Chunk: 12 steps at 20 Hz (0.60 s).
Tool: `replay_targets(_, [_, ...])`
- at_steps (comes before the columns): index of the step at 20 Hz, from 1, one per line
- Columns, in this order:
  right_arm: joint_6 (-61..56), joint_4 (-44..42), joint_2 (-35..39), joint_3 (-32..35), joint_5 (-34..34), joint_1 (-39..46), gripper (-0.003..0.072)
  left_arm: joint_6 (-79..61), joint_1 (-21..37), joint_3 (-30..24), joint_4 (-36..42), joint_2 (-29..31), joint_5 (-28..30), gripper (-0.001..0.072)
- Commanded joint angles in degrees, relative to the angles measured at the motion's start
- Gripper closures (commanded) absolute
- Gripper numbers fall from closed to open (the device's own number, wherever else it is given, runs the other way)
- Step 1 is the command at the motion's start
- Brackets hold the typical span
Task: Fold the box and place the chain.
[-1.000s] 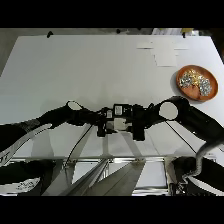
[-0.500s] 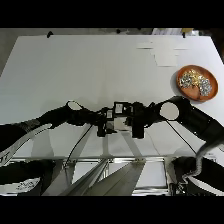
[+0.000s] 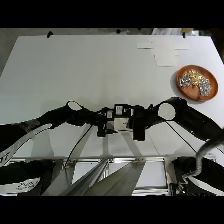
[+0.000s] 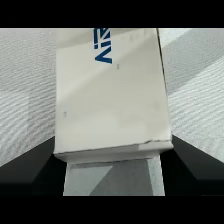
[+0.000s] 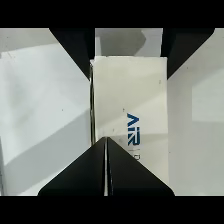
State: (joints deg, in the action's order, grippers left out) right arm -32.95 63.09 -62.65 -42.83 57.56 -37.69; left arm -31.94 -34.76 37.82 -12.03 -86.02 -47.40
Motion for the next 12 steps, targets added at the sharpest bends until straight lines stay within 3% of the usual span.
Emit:
replay_targets(1, [-0.04,-0.07,-0.04,0.94,-0.37,-0.02,0.0670,0.00,0.02,0.07,0.00,0.02,0.02,0.0497])
replay_targets(12, [-0.24,-0.57,-0.09,4.87,-5.97,-0.02,0.0670,0.00,0.02,0.07,0.00,0.02,0.02,0.0497])
